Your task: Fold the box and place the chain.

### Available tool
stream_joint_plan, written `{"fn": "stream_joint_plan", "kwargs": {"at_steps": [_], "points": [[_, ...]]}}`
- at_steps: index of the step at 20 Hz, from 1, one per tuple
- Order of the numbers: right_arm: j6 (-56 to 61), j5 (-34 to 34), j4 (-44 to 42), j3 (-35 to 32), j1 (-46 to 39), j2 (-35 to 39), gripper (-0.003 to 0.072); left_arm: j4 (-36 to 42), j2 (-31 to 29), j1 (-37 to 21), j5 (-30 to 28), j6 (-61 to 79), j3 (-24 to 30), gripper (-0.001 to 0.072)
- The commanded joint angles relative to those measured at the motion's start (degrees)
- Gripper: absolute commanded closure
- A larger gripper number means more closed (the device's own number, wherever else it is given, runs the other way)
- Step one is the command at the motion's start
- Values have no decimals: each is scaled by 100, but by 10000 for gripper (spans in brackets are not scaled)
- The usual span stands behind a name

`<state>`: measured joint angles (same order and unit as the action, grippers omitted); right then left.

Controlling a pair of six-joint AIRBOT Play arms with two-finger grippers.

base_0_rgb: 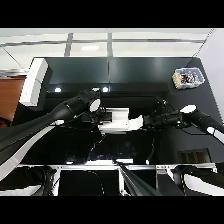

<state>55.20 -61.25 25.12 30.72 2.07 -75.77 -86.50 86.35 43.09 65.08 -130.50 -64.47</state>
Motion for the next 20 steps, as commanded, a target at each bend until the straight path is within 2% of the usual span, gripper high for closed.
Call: {"fn": "stream_joint_plan", "kwargs": {"at_steps": [1,2,8,10,12,13,20], "points": [[-149,-321,-131,85,33,-20,102,-2,2,-7,-9,0,0,683],[-151,-385,-122,140,35,-20,78,-2,2,-7,-9,0,0,682],[-127,-365,-129,667,557,-20,80,-2,2,-7,-7,0,0,683],[28,-264,-87,879,787,-20,158,-2,2,-7,-9,0,0,682],[299,-151,44,1045,979,-20,185,-2,2,-7,-11,0,0,683],[564,-76,264,1139,1082,-20,265,-2,2,-7,-11,0,0,683],[2861,68,2229,2090,1895,-20,295,-2,2,-7,-13,0,0,683]]}}
